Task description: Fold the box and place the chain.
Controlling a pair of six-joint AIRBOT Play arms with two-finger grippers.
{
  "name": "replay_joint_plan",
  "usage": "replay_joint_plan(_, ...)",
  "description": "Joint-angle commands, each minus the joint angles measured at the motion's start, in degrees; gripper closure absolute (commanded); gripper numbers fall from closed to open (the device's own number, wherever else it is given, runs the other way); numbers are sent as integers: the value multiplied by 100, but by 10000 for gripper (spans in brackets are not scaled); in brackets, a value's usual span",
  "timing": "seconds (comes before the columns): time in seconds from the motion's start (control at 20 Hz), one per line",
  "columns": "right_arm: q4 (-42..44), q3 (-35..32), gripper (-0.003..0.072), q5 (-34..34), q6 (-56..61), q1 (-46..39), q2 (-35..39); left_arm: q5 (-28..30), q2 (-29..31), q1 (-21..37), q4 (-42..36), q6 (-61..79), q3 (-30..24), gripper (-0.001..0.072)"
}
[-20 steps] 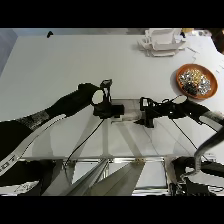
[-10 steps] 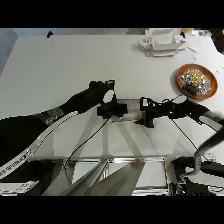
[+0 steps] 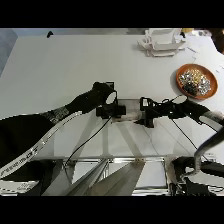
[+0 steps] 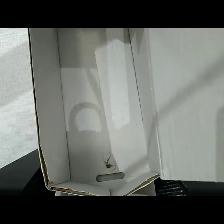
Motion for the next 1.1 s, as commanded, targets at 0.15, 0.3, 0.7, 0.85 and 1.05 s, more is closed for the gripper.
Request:
replay_joint_plan(0.15,2,0,284,2,2,0,4,-37,-13,-85,291,-302,4,384)
replay_joint_plan(0.3,2,0,284,0,2,0,4,-125,-26,-125,293,-385,48,401)
replay_joint_plan(0.7,2,0,284,0,2,0,4,-1034,-402,-127,354,-358,796,399)
replay_joint_plan(0.85,0,0,284,0,2,0,4,-1158,-529,-131,258,-358,796,400)
replay_joint_plan(1.05,0,0,284,0,2,0,4,-1073,-629,-133,81,-361,796,567)
